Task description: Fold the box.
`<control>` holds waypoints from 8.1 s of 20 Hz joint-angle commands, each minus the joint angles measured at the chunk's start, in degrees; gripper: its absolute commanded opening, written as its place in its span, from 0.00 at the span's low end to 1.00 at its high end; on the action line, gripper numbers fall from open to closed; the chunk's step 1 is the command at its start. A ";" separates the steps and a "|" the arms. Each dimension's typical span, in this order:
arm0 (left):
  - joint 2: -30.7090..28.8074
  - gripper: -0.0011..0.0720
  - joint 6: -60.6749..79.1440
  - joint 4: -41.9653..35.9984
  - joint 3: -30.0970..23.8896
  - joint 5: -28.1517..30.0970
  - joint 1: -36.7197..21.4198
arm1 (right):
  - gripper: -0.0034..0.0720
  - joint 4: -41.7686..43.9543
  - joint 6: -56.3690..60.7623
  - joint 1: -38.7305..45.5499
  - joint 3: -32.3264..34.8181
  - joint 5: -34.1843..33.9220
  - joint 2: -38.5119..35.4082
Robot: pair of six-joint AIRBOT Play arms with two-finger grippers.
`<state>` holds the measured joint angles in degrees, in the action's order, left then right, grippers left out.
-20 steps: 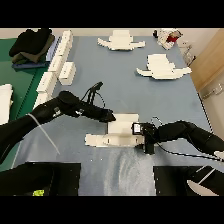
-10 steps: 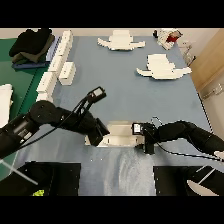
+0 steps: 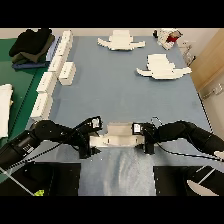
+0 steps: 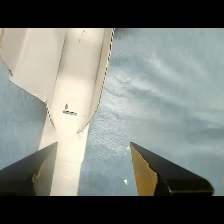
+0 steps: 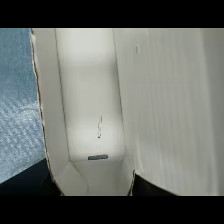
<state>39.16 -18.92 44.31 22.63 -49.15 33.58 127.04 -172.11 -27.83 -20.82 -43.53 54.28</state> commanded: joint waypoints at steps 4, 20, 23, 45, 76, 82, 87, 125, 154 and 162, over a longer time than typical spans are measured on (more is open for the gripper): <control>9.11 0.97 19.19 -8.72 -2.03 9.84 -0.68 | 0.71 0.02 0.02 -0.02 -0.07 0.02 0.02; 17.90 0.16 27.30 -17.81 0.59 16.17 3.98 | 0.71 0.02 0.02 -0.02 -0.07 0.00 0.02; 18.29 0.16 27.30 -18.97 0.76 16.06 3.98 | 0.71 0.02 0.02 -0.02 -0.07 0.00 0.02; 4.74 0.03 -31.39 15.78 5.49 0.22 2.60 | 0.71 0.02 0.02 -0.02 -0.07 0.02 0.02; 10.16 0.04 -61.44 -1.57 2.49 4.09 -2.38 | 0.71 0.02 0.02 -0.02 -0.07 0.00 0.02; 10.08 0.66 -61.42 -3.82 2.49 4.20 -2.60 | 0.71 0.02 0.02 -0.02 -0.07 0.00 0.02; 10.10 0.66 -61.48 -5.57 2.51 8.31 -2.56 | 0.71 0.02 0.02 -0.02 -0.07 0.00 0.02; 42.42 0.03 -133.31 46.60 37.86 -16.50 30.73 | 0.71 0.02 0.02 -0.02 -0.07 0.02 0.02; 24.90 0.03 -101.50 46.45 38.42 -27.10 30.27 | 0.71 0.02 0.02 -0.02 -0.07 0.02 0.02; 12.31 0.03 -49.83 29.11 21.44 -24.09 14.12 | 0.71 0.02 0.02 -0.02 -0.07 0.00 0.02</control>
<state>57.25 -93.80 84.42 51.46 -75.61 54.98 127.04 -172.11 -27.83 -20.84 -43.53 54.28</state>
